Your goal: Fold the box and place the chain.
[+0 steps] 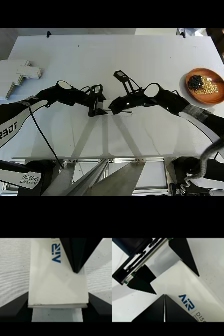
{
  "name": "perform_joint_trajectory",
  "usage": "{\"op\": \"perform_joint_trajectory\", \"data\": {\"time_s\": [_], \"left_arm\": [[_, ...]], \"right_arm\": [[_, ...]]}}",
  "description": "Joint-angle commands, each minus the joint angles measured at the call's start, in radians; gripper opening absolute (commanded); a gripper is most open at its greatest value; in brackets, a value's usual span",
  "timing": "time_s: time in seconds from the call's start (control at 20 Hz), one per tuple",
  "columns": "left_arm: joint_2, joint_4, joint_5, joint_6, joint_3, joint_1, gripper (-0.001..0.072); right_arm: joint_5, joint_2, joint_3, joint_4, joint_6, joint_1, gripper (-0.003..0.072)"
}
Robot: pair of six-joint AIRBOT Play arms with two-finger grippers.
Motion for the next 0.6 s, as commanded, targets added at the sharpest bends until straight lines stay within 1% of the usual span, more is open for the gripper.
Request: {"op": "perform_joint_trajectory", "data": {"time_s": [0.0, 0.3, 0.5, 0.55], "left_arm": [[0.0, -0.003, 0.0, -0.003, 0.0, 0.0, 0.0395], [0.0, -0.003, 0.0, -0.003, 0.0, 0.0, 0.0395], [0.0, -0.003, 0.0, -0.003, 0.0, 0.0, 0.0395], [0.0, -0.003, 0.0, -0.003, 0.0, 0.0, 0.0395]], "right_arm": [[0.055, -0.026, 0.0, -0.067, 0.01, 0.006, 0.0013], [0.061, -0.024, 0.0, -0.071, 0.01, 0.006, 0.0013], [0.061, -0.024, 0.0, -0.171, 0.075, 0.006, 0.0013], [0.061, -0.02, 0.0, -0.164, 0.076, 0.005, 0.0013]]}}
